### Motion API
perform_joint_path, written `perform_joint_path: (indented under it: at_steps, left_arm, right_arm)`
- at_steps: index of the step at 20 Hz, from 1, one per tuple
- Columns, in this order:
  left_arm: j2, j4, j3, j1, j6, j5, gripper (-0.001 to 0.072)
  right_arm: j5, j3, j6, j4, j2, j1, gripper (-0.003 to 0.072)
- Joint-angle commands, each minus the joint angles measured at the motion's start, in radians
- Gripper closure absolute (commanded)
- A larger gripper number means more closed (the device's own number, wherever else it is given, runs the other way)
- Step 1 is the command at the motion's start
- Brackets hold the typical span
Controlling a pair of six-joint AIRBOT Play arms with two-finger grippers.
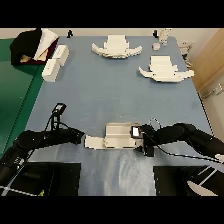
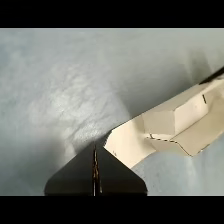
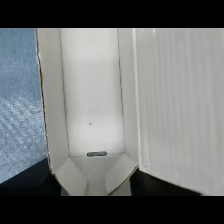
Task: Fold the box.
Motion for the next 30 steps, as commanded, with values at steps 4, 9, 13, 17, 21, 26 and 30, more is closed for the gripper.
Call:
perform_joint_path:
  at_steps: [4,9,13,17,21,26,30]
  left_arm:
    - [-0.017,0.101,-0.001,-0.007,-0.306,-0.165,0.0695]
    - [-0.132,-0.055,-0.002,-0.084,-0.210,-0.125,0.0695]
    - [-0.222,-0.129,-0.001,-0.170,-0.167,-0.056,0.0695]
    - [-0.315,-0.177,0.030,-0.228,-0.086,-0.010,0.0695]
    - [-0.320,-0.178,0.124,-0.229,-0.085,-0.022,0.0694]
    - [-0.320,-0.178,0.151,-0.229,-0.120,-0.058,0.0289]
    - [-0.321,-0.183,0.151,-0.229,-0.130,-0.054,0.0287]
  right_arm:
    - [0.000,0.001,0.000,0.000,0.001,0.001,0.0172]
    - [0.000,0.001,0.000,0.000,0.001,0.000,0.0172]
    - [0.000,0.001,0.000,0.000,0.001,0.001,0.0171]
    - [0.000,0.001,0.000,0.000,0.001,0.000,0.0172]
    - [0.000,0.001,0.000,0.000,0.001,0.000,0.0172]
    - [0.000,0.001,0.000,0.000,0.001,0.000,0.0171]
    - [0.000,0.001,0.000,0.000,0.001,0.001,0.0171]
